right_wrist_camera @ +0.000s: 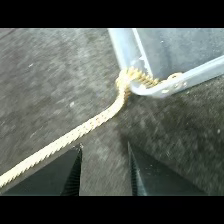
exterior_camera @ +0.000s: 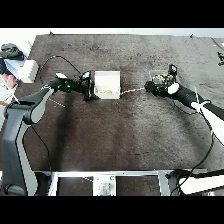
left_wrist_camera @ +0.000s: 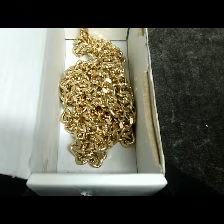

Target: Fold the box and place the chain.

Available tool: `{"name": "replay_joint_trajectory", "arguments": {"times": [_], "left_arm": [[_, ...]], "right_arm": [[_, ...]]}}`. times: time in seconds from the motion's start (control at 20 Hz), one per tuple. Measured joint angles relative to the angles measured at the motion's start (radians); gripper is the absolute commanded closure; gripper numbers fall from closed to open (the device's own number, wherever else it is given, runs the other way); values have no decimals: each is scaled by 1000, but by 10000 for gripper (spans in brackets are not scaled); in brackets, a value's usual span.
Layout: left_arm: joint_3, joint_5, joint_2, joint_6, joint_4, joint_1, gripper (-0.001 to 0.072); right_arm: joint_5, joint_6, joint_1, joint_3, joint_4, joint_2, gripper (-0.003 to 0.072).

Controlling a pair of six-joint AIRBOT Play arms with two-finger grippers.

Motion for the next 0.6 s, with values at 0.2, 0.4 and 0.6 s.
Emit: {"name": "replay_joint_trajectory", "arguments": {"times": [0.2,0.4,0.6], "left_arm": [[0,0,0,0,0,0,366],[0,0,0,0,0,0,366],[0,0,0,0,0,0,366]], "right_arm": [[-25,2,-4,57,29,-71,594],[-32,3,-3,89,40,-104,674],[-10,-6,20,99,43,-49,675]]}}
